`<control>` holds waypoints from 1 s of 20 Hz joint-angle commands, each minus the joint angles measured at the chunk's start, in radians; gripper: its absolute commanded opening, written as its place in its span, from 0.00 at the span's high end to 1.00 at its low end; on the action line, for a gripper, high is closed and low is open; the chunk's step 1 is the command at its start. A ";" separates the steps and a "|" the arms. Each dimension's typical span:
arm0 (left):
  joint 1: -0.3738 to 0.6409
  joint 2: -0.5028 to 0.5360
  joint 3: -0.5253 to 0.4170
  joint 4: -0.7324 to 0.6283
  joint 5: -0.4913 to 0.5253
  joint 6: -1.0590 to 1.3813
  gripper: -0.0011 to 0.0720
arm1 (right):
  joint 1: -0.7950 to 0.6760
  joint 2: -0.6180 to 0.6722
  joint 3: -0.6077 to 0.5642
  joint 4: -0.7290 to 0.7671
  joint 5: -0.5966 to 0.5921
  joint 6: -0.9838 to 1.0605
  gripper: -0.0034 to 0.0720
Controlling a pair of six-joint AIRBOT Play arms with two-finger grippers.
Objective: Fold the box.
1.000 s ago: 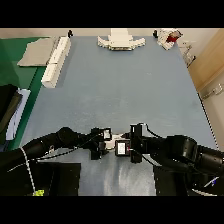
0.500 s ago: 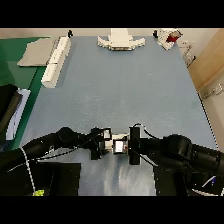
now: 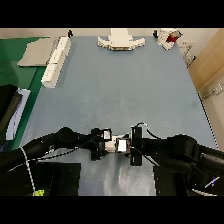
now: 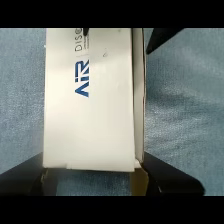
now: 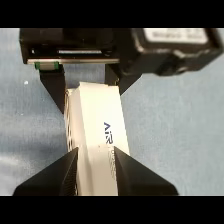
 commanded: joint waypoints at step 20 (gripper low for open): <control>0.000 0.001 0.001 0.000 0.003 -0.002 0.26 | -0.003 -0.038 -0.300 0.238 0.469 0.614 0.95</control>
